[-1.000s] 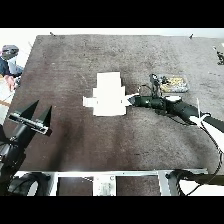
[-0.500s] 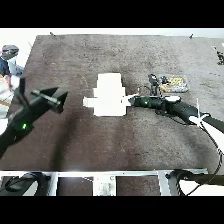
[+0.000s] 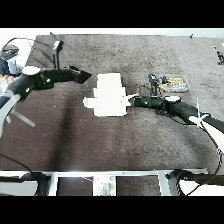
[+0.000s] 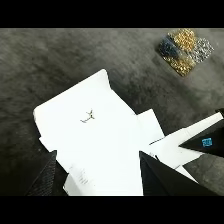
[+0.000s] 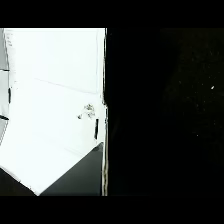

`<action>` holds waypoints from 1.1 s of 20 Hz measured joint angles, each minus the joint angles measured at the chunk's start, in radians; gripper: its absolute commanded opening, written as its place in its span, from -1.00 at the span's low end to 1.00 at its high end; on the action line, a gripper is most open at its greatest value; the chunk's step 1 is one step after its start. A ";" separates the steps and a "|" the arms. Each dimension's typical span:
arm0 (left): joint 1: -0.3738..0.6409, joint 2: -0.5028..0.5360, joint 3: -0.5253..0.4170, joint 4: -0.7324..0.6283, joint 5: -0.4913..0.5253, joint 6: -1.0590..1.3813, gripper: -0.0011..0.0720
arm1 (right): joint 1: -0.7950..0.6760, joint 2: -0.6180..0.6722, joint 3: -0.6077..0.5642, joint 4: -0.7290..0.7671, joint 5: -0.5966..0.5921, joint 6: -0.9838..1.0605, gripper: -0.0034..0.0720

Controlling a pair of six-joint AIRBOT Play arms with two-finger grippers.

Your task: Fold the box and place the chain.

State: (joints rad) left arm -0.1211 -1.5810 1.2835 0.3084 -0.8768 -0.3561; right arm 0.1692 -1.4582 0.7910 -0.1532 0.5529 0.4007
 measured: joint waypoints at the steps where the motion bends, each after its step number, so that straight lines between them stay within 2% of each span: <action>1: -0.002 -0.070 0.088 0.047 -0.051 -0.058 0.58 | 0.000 0.000 0.000 0.000 0.000 -0.001 -0.89; 5: -0.005 -0.299 0.383 0.211 -0.214 -0.264 0.58 | 0.000 0.000 0.000 0.000 0.000 -0.005 -0.89; 9: -0.008 -0.458 0.564 0.271 -0.370 -0.355 0.59 | 0.000 0.000 0.000 0.000 0.001 -0.009 -0.89; 13: -0.008 -0.550 0.637 0.261 -0.479 -0.385 0.58 | 0.000 0.000 0.000 0.000 0.008 -0.012 -0.89; 16: -0.010 -0.587 0.654 0.245 -0.510 -0.390 0.58 | 0.000 0.000 0.000 0.000 0.010 -0.012 -0.89; 17: -0.010 -0.595 0.657 0.240 -0.521 -0.394 0.49 | 0.000 0.000 0.000 0.000 0.011 -0.012 -0.89; 20: -0.010 -0.620 0.662 0.196 -0.576 -0.386 0.47 | 0.001 0.000 0.000 0.000 0.011 -0.012 -0.89; 21: -0.010 -0.627 0.663 0.169 -0.598 -0.377 0.20 | 0.001 0.000 0.000 0.000 0.011 -0.012 -0.89; 22: -0.010 -0.632 0.664 0.144 -0.614 -0.367 0.17 | 0.000 0.000 0.000 0.000 0.011 -0.012 -0.89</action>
State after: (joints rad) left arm -0.1307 -2.2131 1.9472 0.4522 -1.4910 -0.7227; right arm 0.1696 -1.4582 0.7906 -0.1535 0.5640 0.3885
